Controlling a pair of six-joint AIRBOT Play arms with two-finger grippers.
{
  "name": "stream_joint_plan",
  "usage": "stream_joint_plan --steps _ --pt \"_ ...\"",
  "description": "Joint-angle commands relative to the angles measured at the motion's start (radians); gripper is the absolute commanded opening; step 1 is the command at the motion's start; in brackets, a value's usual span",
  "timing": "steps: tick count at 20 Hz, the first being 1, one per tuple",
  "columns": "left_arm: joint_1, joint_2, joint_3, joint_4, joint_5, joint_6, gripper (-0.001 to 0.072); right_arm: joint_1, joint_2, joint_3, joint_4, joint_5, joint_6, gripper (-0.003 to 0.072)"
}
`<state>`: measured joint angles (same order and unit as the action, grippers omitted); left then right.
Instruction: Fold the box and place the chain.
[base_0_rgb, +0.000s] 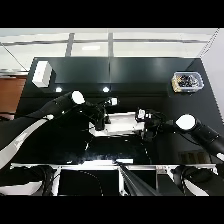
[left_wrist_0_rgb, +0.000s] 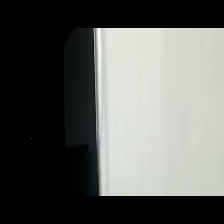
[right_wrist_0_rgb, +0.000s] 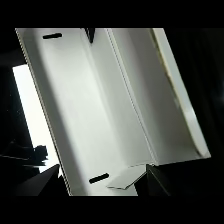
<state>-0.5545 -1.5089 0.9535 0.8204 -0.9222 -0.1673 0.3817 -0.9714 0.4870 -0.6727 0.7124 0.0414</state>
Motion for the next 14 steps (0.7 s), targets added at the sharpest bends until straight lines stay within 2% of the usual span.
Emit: stream_joint_plan --steps 1,8,14 --pt "-0.015 0.002 0.000 0.047 -0.001 0.010 0.0027 0.000 0.000 0.010 0.002 0.005 0.011 0.0620" --pt "-0.015 0.002 0.000 0.046 -0.001 0.010 0.0027 -0.087 0.000 0.025 -0.015 0.110 0.041 0.0620" --pt "-0.015 0.002 0.000 0.042 -0.001 0.010 0.0028 -0.087 -0.025 0.025 0.042 0.044 -0.035 0.0620"
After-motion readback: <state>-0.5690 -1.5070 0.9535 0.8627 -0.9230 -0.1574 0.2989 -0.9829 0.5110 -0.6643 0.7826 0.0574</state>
